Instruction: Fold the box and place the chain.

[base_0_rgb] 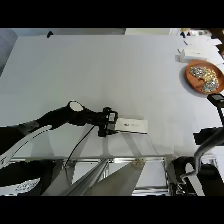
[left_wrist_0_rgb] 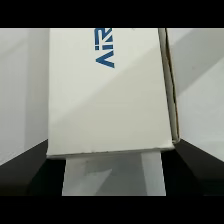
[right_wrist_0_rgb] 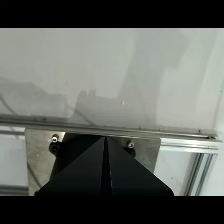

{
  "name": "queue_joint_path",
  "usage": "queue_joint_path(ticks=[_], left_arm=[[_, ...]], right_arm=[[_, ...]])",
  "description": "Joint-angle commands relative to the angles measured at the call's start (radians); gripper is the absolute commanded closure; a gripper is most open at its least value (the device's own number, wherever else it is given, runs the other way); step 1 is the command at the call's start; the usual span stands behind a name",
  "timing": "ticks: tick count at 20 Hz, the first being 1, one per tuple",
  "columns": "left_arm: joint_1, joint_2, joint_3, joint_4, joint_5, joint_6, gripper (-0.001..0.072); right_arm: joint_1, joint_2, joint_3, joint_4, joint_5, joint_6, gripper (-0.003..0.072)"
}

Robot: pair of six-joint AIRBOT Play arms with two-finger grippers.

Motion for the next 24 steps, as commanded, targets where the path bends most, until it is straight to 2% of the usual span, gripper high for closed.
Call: queue_joint_path(ticks=[1, 5, 9, 12, 15, 18, 21, 24], left_arm=[[0.044, 0.145, 0.0, 0.001, 0.001, -0.113, 0.0704], [0.165, 0.377, 0.0, 0.091, 0.035, -0.403, 0.0704], [0.353, 0.559, 0.0, 0.394, 0.05, -0.78, 0.0704], [0.517, 0.627, 0.0, 0.627, 0.058, -1.086, 0.0705], [0.672, 0.631, 0.0, 0.769, 0.069, -1.291, 0.0704], [0.782, 0.586, -0.001, 0.873, 0.058, -1.439, 0.0704], [0.846, 0.504, -0.001, 0.909, 0.041, -1.53, 0.0698], [0.862, 0.421, -0.001, 0.932, 0.016, -1.53, 0.0698]], right_arm=[[-0.001, 0.001, -0.001, 0.0, 0.001, 0.0, 0.0667], [-0.001, 0.001, -0.001, 0.0, 0.001, 0.0, 0.0667], [-0.001, 0.001, -0.001, 0.0, 0.001, 0.0, 0.0667], [-0.001, 0.001, -0.001, 0.0, 0.001, 0.0, 0.0667], [-0.001, 0.001, -0.001, 0.0, 0.001, 0.0, 0.0667], [-0.001, 0.001, -0.001, 0.0, 0.001, 0.0, 0.0667], [-0.001, 0.001, -0.001, 0.0, 0.001, 0.0, 0.0667], [-0.001, 0.001, -0.001, 0.0, 0.001, 0.0, 0.0667]])
